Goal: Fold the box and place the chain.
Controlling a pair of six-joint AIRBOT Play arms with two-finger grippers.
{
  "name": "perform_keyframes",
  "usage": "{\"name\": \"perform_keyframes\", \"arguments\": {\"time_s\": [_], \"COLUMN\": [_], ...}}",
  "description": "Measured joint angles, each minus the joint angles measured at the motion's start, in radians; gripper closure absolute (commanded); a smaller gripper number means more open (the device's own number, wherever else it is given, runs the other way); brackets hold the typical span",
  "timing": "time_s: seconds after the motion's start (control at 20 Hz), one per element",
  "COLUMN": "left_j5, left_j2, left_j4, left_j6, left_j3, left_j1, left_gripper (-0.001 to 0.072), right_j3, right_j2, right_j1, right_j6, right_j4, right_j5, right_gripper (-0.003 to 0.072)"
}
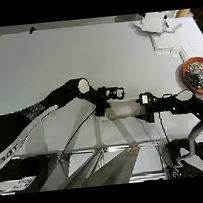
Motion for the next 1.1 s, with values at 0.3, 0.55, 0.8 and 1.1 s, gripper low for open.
{"name": "perform_keyframes", "arguments": {"time_s": [0.3, 0.55, 0.8, 1.1], "left_j5": [0.0, -0.002, -0.002, -0.002], "left_j2": [0.0, 0.0, 0.0, 0.0], "left_j4": [0.0, 0.001, 0.0, 0.0], "left_j6": [0.0, 0.001, 0.001, 0.0], "left_j3": [0.0, 0.0, 0.0, 0.0], "left_j1": [0.0, 0.0, 0.0, 0.0], "left_gripper": [0.0699, 0.0699, 0.0699, 0.0699], "right_j3": [0.0, -0.002, -0.007, -0.012], "right_j2": [-0.018, -0.02, -0.022, -0.029], "right_j1": [-0.001, -0.001, -0.001, 0.026], "right_j6": [-0.021, -0.024, -0.024, -0.022], "right_j4": [0.02, 0.022, 0.012, 0.025], "right_j5": [0.018, 0.042, 0.048, 0.027], "right_gripper": [0.0134, 0.0156, 0.0096, 0.009]}}
